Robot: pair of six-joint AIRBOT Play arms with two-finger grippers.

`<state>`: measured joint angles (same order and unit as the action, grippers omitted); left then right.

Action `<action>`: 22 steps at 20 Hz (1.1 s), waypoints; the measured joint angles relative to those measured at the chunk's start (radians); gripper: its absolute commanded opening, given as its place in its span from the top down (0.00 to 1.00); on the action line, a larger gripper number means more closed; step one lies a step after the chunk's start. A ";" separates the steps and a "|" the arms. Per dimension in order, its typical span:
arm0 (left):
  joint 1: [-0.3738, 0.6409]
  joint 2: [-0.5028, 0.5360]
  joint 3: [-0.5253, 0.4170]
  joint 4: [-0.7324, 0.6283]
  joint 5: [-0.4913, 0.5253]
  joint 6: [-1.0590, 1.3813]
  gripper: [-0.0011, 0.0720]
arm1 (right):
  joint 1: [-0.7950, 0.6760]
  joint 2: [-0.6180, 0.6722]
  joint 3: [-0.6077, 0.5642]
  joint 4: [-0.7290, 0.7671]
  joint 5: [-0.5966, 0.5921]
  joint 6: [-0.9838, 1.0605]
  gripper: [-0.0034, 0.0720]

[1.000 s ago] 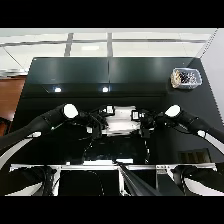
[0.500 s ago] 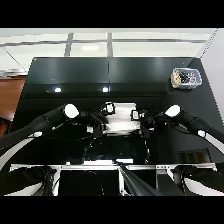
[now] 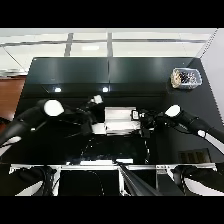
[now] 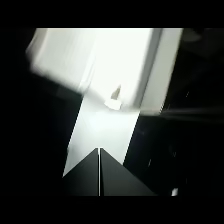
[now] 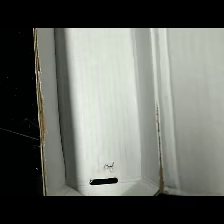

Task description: Fold the box and place the chain.

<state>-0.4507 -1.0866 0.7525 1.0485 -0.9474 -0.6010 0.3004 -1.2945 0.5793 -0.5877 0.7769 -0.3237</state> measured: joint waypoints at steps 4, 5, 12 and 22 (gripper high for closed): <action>0.182 0.093 -0.037 0.107 -0.157 -0.204 0.95 | 0.000 0.000 0.000 0.000 0.000 0.000 0.94; 0.228 0.100 -0.057 0.108 -0.170 -0.283 0.95 | 0.000 0.000 0.000 0.000 0.000 0.000 0.94; 0.413 -0.023 -0.208 -0.194 -0.164 -0.664 0.95 | 0.000 0.000 0.000 0.000 0.000 0.000 0.94; 0.225 -0.232 -0.222 -0.457 0.041 -0.668 0.95 | 0.000 0.000 0.000 0.000 0.000 0.000 0.94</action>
